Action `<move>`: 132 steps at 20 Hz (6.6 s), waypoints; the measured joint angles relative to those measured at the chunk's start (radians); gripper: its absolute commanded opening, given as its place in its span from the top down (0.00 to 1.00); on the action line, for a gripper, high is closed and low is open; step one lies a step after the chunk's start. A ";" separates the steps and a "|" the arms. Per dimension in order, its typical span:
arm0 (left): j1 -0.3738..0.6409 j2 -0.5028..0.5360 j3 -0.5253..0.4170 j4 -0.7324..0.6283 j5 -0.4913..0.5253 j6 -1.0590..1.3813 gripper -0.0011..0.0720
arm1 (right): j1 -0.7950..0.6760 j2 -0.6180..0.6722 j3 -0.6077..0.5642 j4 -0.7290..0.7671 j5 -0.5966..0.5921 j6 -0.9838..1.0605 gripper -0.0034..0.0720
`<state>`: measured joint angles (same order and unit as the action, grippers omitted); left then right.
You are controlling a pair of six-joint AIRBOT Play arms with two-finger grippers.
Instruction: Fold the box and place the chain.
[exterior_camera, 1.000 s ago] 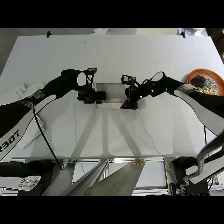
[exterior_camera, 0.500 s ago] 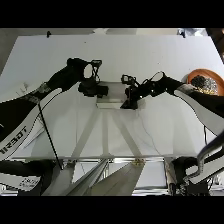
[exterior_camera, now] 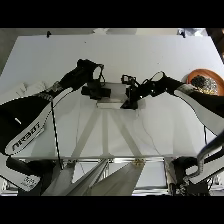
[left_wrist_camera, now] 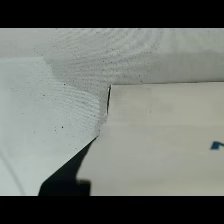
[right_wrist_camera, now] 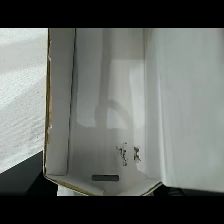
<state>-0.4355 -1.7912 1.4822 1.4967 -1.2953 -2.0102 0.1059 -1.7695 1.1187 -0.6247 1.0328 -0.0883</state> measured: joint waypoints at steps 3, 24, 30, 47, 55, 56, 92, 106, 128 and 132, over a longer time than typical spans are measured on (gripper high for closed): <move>0.001 0.002 -0.002 -0.031 0.006 0.000 0.16 | 0.000 0.000 0.000 0.001 0.000 0.002 0.29; 0.408 0.225 -0.219 -0.527 -0.008 1.411 0.02 | 0.000 0.000 0.000 0.001 0.000 0.001 0.29; 0.423 0.177 -0.264 -0.689 0.035 1.949 0.02 | 0.000 0.000 0.000 0.001 0.000 0.001 0.29; 0.434 0.154 -0.272 -0.743 0.038 2.185 0.02 | 0.000 0.000 0.000 0.001 0.000 0.001 0.29; 0.449 0.098 -0.273 -0.779 0.029 2.197 0.01 | 0.000 0.000 0.000 0.000 0.000 0.001 0.29; 0.444 0.087 -0.273 -0.789 0.031 2.203 0.01 | 0.000 0.000 0.000 0.001 0.000 0.001 0.29; 0.359 -0.034 -0.273 -0.835 0.074 2.297 0.54 | 0.000 0.000 0.000 0.000 0.001 0.001 0.29; 0.359 -0.034 -0.273 -0.834 0.066 2.298 0.54 | 0.000 0.000 0.000 0.005 -0.001 0.001 0.29; 0.358 -0.034 -0.273 -0.827 0.081 2.305 0.54 | 0.000 0.137 0.000 -0.149 0.024 0.002 0.03; 0.358 -0.033 -0.273 -0.818 0.127 2.306 0.54 | 0.000 0.187 0.000 -0.270 0.026 0.047 0.04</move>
<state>-0.0772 -1.8240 1.2091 0.6792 -1.1679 0.2958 0.1055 -1.5826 1.1187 -0.8948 1.0592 -0.0418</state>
